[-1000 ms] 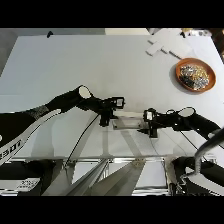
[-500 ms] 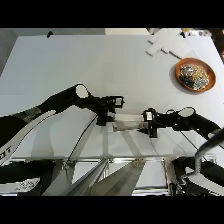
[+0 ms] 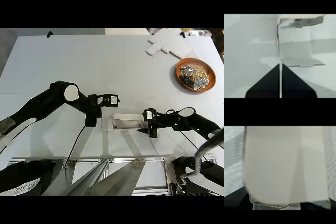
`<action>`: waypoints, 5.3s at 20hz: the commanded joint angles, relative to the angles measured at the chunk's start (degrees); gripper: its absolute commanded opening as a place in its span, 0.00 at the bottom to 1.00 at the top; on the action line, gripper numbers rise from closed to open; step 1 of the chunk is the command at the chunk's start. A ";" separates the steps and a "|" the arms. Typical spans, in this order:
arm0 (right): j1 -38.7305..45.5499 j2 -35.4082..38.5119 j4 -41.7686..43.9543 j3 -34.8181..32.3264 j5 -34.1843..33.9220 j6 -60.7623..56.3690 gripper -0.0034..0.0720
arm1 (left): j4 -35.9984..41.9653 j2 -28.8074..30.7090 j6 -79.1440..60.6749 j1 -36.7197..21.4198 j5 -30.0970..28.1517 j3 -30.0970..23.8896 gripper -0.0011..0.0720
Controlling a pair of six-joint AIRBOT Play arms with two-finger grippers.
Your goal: Fold the box and place the chain.
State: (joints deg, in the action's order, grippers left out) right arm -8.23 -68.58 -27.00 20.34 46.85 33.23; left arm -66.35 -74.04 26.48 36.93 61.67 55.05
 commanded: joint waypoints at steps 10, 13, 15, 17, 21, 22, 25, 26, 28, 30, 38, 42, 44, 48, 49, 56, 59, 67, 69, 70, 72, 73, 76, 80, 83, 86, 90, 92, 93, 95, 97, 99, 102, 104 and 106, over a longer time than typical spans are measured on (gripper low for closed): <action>0.02 0.02 -0.13 0.00 0.15 0.24 0.57 | 22.73 -3.78 6.34 11.72 -30.86 0.07 0.02; 0.02 0.02 -0.13 0.00 0.20 0.24 0.57 | 24.79 -5.90 14.93 11.72 -40.92 0.07 0.02; 0.02 0.02 -0.13 0.00 0.28 0.24 0.57 | 24.81 -7.52 17.77 11.72 -43.36 0.07 0.02; 0.02 0.02 -0.13 0.00 0.28 0.24 0.57 | 24.81 -9.35 18.23 11.67 -43.45 0.07 0.02; 0.02 0.02 -0.13 0.00 0.28 0.24 0.57 | 25.62 -13.16 18.82 11.67 -42.95 0.07 0.02; 0.02 0.02 -0.13 0.00 0.28 0.24 0.57 | 25.64 -13.77 18.82 11.67 -42.73 0.07 0.02; 0.02 0.02 -0.13 0.00 0.28 0.24 0.57 | 25.57 -13.51 18.78 11.26 -42.42 0.07 0.02; 0.02 0.02 -0.13 0.00 0.31 0.24 0.57 | 25.40 -12.52 18.78 10.80 -41.77 0.07 0.02; 0.02 0.02 -0.13 0.00 0.31 0.24 0.57 | 24.57 -9.55 18.78 9.38 -38.21 0.07 0.02; 0.02 0.02 -0.13 0.00 0.31 0.24 0.57 | 20.74 -5.62 18.84 7.48 -31.08 0.07 0.02; 0.02 0.02 -0.13 0.00 0.31 0.24 0.57 | -3.96 4.63 23.30 2.89 -4.66 -0.31 0.02; 0.02 0.02 -0.13 0.00 0.31 0.24 0.57 | 1.49 2.05 9.03 3.08 -2.67 -4.55 0.03; 0.02 0.02 -0.13 0.00 0.31 0.24 0.57 | 2.12 -0.24 6.95 3.17 -3.41 -5.92 0.03; 0.02 0.02 -0.13 0.00 0.28 0.24 0.57 | 2.01 -4.35 6.88 3.17 -7.21 -5.99 0.24; 0.02 0.02 -0.13 0.00 0.31 0.24 0.57 | 2.03 -4.55 6.56 3.17 -9.66 -5.99 0.34; 0.02 0.02 -0.13 0.00 0.28 0.24 0.57 | 4.90 -4.83 -5.99 3.19 -15.61 -5.99 0.55; 0.02 0.02 -0.13 0.00 0.28 0.24 0.57 | 5.03 -4.83 -10.47 3.19 -12.94 -5.99 0.36; 0.02 0.02 -0.13 0.00 0.28 0.24 0.57 | 6.64 -4.85 -13.64 3.91 -13.14 -5.99 0.36; 0.02 0.02 -0.13 0.00 0.31 0.24 0.57 | 8.13 -5.33 -13.64 4.72 -13.60 -5.99 0.36; 0.02 0.02 -0.13 0.00 0.31 0.24 0.57 | 9.05 -5.77 -13.66 5.20 -13.75 -5.99 0.36; 0.02 0.02 -0.13 0.00 0.31 0.24 0.57 | 10.60 -6.67 -13.64 6.14 -14.08 -5.99 0.35; 0.02 0.02 -0.13 0.00 0.31 0.24 0.57 | 10.88 -7.06 -13.64 6.56 -14.40 -5.99 0.35; 0.02 0.02 -0.13 0.00 0.31 0.24 0.57 | 11.52 -7.43 -13.62 7.15 -15.45 -5.99 0.14; 0.02 0.02 -0.13 0.00 0.31 0.24 0.57 | 12.72 -7.43 -13.42 7.28 -18.21 -5.99 0.08; 0.02 0.02 -0.13 0.00 0.31 0.24 0.57 | 14.67 -7.45 -13.42 8.07 -19.30 -5.99 0.08; 0.02 0.02 -0.13 0.00 0.33 0.24 0.57 | 16.00 -7.63 -13.42 8.90 -20.55 -5.99 0.08; 0.02 0.02 -0.13 0.00 0.31 0.24 0.57 | 16.39 -7.63 -13.35 9.22 -20.22 -5.99 0.36; 0.02 0.02 -0.13 0.00 0.31 0.24 0.57 | 16.39 -7.63 -12.87 9.22 -20.26 -5.99 0.59; 0.02 0.02 -0.13 0.00 0.31 0.24 0.57 | 16.39 -7.63 -12.17 9.22 -20.22 -5.99 0.64; 0.02 0.02 -0.13 0.00 0.31 0.24 0.57 | 16.39 -7.63 -10.54 9.25 -20.11 -5.99 0.74; 0.02 0.02 -0.13 0.00 0.31 0.24 0.57 | 16.39 -7.61 -10.38 9.22 -19.23 -5.99 0.74; 0.02 0.02 -0.13 0.00 0.31 0.24 0.57 | 16.37 -7.21 -6.93 9.22 -16.22 -5.99 0.35; 0.02 0.02 -0.13 0.00 0.31 0.24 0.57 | 14.10 -4.85 0.11 8.74 -8.35 -5.99 0.02; 0.02 0.02 -0.13 0.00 0.31 0.24 0.57 | 11.52 -2.71 5.75 8.04 -5.29 -5.99 0.02; 0.02 0.02 -0.13 0.00 0.31 0.24 0.57 | 9.38 0.09 10.56 6.64 -4.22 -5.99 0.02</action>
State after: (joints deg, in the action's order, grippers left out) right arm -8.21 -68.58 -27.35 20.34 47.40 33.63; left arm -53.74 -76.95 28.88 44.86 53.32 49.08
